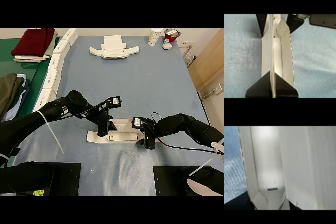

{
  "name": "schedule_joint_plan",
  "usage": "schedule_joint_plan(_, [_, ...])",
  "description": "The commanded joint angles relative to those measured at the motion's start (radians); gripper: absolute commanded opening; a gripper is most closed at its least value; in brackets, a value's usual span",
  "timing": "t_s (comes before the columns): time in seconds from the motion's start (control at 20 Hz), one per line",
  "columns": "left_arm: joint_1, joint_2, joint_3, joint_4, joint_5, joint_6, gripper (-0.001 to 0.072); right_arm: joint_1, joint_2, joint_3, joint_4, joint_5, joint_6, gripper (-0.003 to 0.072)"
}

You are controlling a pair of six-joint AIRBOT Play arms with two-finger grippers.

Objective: Fold the box.

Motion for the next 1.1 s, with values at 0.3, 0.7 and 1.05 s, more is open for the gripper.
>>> schedule_joint_plan(0.3, [0.002,0.005,0.006,0.037,0.008,-0.066,0.0372,-0.001,-0.001,0.0,0.0,0.0,0.0,0.0509])
schedule_joint_plan(0.7, [0.064,0.183,0.022,0.421,-0.13,-0.6,0.0621,-0.001,-0.001,0.0,0.0,0.0,0.0,0.0509])
schedule_joint_plan(1.05, [0.018,0.202,-0.04,0.151,-0.328,-0.853,0.0012,-0.001,-0.001,0.0,0.0,0.0,0.0,0.0509])
